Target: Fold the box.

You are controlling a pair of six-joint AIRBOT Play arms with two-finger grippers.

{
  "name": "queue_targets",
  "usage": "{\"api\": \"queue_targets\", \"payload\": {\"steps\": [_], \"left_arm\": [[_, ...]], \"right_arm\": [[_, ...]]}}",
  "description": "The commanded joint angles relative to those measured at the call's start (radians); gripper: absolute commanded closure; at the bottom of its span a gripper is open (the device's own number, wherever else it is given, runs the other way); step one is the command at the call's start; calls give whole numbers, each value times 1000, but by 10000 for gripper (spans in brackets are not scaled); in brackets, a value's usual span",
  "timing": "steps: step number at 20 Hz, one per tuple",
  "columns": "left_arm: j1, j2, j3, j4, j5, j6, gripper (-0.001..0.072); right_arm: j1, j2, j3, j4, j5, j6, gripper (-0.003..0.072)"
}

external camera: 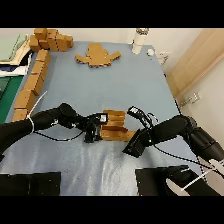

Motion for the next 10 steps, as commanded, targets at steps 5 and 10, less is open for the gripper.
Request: {"api": "queue_targets", "payload": {"steps": [5,10], "left_arm": [[47,33,0,39,-50,-87,249],[64,31,0,39,-83,-89,250]], "right_arm": [[0,2,1,35,33,108,-16],[0,2,1,35,64,107,-17]]}}
